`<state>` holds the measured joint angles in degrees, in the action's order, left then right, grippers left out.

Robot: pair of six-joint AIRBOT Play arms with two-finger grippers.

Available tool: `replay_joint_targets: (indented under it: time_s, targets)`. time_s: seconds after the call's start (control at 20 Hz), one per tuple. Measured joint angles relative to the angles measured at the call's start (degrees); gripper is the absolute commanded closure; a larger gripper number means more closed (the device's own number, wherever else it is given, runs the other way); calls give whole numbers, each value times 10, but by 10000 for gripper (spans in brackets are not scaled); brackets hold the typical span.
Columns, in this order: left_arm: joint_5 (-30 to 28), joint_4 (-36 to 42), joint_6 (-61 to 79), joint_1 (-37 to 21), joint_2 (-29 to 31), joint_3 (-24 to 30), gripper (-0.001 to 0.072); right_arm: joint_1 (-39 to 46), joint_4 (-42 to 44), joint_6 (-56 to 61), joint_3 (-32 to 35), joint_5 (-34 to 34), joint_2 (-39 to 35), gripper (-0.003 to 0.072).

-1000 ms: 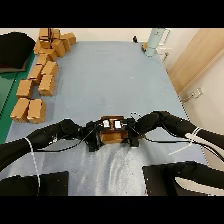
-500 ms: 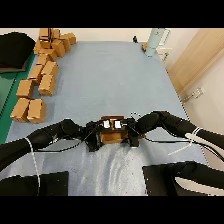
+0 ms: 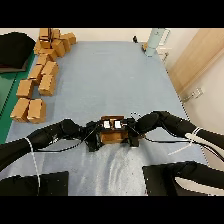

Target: Fold the box.

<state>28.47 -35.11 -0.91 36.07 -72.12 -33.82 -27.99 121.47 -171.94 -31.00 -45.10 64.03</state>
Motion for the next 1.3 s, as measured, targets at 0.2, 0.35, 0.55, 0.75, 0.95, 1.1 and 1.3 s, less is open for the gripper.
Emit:
replay_joint_targets:
  time_s: [0.2,0.35,0.55,0.75,0.95,1.1,1.3]
  targets:
    - [0,0,0,0,0,0,257,0,0,0,0,0,0,198]
    - [0,0,0,0,0,0,257,0,0,0,0,-1,0,198]
    - [0,-1,2,0,0,0,258,0,3,0,0,-5,0,84]
    - [2,-2,2,0,0,0,257,0,12,0,1,-25,-12,-34]
    - [2,-2,2,0,0,0,257,0,-8,25,1,-34,-40,-34]
    - [2,0,0,0,0,0,257,5,-46,73,1,-39,-62,-34]
    - [1,0,0,0,0,0,258,22,-84,153,1,-64,-99,-34]
